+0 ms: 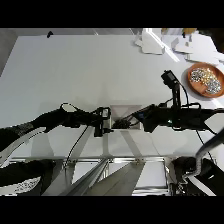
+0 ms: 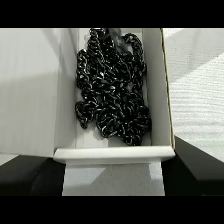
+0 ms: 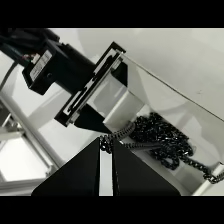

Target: Fold the box and place the chain.

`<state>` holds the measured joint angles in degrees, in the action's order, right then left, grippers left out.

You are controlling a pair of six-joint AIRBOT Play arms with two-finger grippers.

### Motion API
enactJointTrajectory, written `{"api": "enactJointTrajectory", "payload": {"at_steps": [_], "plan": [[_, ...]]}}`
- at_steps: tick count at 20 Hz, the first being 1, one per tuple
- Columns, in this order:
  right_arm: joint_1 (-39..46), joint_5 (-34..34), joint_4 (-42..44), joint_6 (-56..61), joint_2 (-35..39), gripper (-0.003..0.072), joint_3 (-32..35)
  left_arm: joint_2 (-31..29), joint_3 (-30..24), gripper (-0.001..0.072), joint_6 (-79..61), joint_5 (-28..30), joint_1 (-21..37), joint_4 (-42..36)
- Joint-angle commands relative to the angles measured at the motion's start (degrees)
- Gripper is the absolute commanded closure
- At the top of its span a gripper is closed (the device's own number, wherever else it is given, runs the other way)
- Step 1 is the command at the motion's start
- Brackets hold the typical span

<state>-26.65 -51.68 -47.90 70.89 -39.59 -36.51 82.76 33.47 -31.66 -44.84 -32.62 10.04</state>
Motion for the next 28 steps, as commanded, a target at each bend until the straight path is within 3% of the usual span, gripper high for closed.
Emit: {"api": "enactJointTrajectory", "payload": {"at_steps": [1,3,6,7,12,13,14,15,18,20,21,23,24,28], "plan": [[-3.87,1.88,-4.39,-0.24,-4.52,0.0667,0.07,-0.04,-0.02,0.0501,-0.02,0.02,0.02,0.02],[-5.20,3.50,-5.90,-0.26,-8.79,0.0665,0.04,-0.04,-0.02,0.0501,-0.02,0.02,0.02,0.02],[-5.55,3.96,-5.77,-0.33,-13.38,0.0494,-0.55,-0.07,-0.02,0.0501,-0.02,0.00,0.02,0.02],[-5.53,3.13,-6.36,-0.48,-13.53,0.0484,-1.73,-0.04,-0.02,0.0501,-0.02,0.02,0.02,0.02],[-0.68,-1.95,-22.40,8.87,-13.51,0.0491,-14.21,-0.04,-0.02,0.0501,-0.02,0.02,0.02,0.02],[1.49,-2.25,-26.21,11.52,-13.51,0.0542,-15.52,-0.04,-0.02,0.0501,-0.02,0.02,0.02,0.02],[3.58,-2.27,-29.16,12.92,-13.51,0.0628,-15.76,-0.04,-0.02,0.0501,-0.02,0.02,0.02,0.02],[5.70,-2.99,-32.13,14.10,-13.84,0.0667,-15.74,-0.04,-0.02,0.0501,-0.02,0.02,0.02,0.02],[10.75,-7.91,-41.75,20.46,-18.08,0.0668,-15.43,-0.04,-0.02,0.0501,-0.02,0.02,0.02,0.02],[12.22,-7.91,-43.43,20.83,-21.77,0.0667,-13.92,-0.04,-0.02,0.0501,-0.02,0.02,0.02,0.02],[12.37,-7.37,-43.43,20.85,-23.54,0.0653,-13.05,-0.04,-0.02,0.0501,-0.02,0.02,0.02,0.02],[12.37,-5.05,-43.15,21.64,-26.73,0.0422,-11.15,-0.04,-0.02,0.0501,-0.02,0.02,0.02,0.02],[12.37,-4.15,-43.15,22.77,-28.26,0.0345,-10.49,-0.04,-0.02,0.0501,-0.02,0.02,0.02,0.02],[12.37,-2.84,-43.15,24.92,-33.27,0.0346,-9.92,-0.04,-0.02,0.0501,-0.02,0.02,0.02,0.02]]}}
